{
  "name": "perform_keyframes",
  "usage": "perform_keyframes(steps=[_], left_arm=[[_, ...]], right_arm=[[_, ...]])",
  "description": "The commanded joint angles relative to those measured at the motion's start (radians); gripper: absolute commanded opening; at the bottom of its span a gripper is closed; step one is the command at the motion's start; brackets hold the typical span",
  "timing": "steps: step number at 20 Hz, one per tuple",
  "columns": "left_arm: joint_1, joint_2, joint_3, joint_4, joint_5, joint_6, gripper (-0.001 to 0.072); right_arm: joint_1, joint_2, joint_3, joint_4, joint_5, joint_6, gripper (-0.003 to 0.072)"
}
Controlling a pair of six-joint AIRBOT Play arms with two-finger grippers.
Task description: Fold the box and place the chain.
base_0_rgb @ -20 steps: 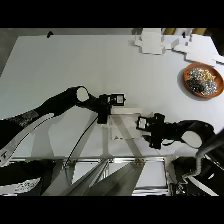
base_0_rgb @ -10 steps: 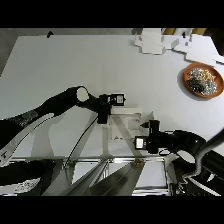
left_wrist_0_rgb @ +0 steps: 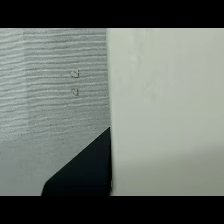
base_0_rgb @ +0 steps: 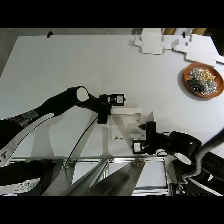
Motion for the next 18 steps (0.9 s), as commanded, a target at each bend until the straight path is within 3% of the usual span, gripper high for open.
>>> perform_keyframes(steps=[1,10,16,18], left_arm=[[-0.001,0.0,0.0,0.0,0.0,0.0,0.0011],[-0.001,0.0,0.0,0.0,0.0,0.0,0.0011],[-0.001,-0.001,0.0,0.0,0.0,0.0,0.0011],[-0.001,-0.001,0.0,0.0,0.0,0.0,0.0011]], right_arm=[[-0.009,-0.021,0.0,-0.008,-0.034,0.0,0.0648],[-0.132,-0.021,0.088,0.06,0.054,-0.042,0.0646],[-0.254,-0.037,0.14,0.252,0.089,-0.283,0.0646],[-0.31,-0.053,0.154,0.379,0.09,-0.375,0.0646]])
